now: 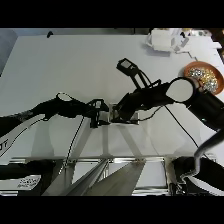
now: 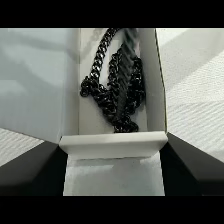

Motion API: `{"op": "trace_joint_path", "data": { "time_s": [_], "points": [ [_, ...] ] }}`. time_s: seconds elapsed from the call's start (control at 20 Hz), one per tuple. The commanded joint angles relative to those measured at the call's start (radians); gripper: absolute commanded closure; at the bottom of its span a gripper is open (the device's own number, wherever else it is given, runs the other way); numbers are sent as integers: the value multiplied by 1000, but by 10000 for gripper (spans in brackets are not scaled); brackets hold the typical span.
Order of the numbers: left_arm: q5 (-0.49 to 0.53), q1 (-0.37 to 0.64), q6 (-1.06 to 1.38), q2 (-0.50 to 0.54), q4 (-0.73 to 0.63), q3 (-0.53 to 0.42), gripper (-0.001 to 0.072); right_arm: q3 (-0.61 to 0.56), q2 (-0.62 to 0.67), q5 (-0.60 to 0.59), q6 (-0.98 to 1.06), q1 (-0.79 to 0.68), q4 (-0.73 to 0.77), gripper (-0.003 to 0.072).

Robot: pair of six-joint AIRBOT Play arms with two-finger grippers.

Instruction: Fold the box and place the chain.

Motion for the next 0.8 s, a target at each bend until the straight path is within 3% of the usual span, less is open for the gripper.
{"op": "trace_joint_path", "data": {
  "time_s": [0.0, 0.1, 0.65, 0.75],
  "points": [
    [0, 1, 0, 0, 0, 0, 691, -1, -59, 21, 60, 20, -118, 667],
    [0, 1, 0, 0, 0, 0, 691, -4, -82, 52, 107, 20, -200, 667],
    [0, 1, 0, 0, 0, 0, 691, -29, -132, -50, 108, 84, -146, 663],
    [0, 1, 0, 0, 0, 0, 691, -29, -146, -39, 108, 84, -148, 575]
  ]
}}
